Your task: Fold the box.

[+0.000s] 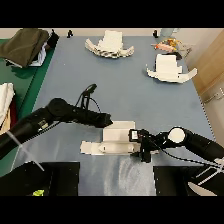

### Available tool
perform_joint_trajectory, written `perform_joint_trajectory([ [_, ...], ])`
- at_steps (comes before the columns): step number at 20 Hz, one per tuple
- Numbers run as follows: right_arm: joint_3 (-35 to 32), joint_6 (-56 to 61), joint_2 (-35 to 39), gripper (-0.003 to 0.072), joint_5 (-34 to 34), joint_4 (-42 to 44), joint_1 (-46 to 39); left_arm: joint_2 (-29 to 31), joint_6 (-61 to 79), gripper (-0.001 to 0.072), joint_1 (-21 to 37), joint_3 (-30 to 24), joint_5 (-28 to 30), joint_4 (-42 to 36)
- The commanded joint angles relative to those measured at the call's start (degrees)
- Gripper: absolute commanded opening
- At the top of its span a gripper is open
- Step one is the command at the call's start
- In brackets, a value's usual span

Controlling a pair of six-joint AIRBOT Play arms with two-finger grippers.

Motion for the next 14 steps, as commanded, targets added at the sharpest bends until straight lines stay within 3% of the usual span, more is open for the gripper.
perform_joint_trajectory([
  [1,0.02,0.22,0.04,0.0483,0.13,0.15,-0.02,11.52,1.9,0.0015,2.1,0.87,-5.29,10.34],
  [5,0.02,0.22,0.04,0.0483,0.13,0.15,-0.02,20.74,2.23,0.0015,2.23,0.37,-11.26,24.13],
  [9,0.02,0.22,0.04,0.0483,0.13,0.15,-0.02,21.51,13.35,0.0015,2.19,-0.92,-14.82,24.44],
  [12,0.02,0.22,0.04,0.0483,0.13,0.15,-0.02,21.53,29.81,0.0019,2.29,-3.17,-15.34,23.76],
  [13,0.02,0.22,0.04,0.0483,0.13,0.15,-0.02,21.51,34.62,0.0247,2.43,-4.37,-15.06,23.69],
  [14,0.02,0.22,0.04,0.0483,0.13,0.15,-0.02,21.51,38.05,0.0665,2.6,-5.99,-13.75,22.64],
])
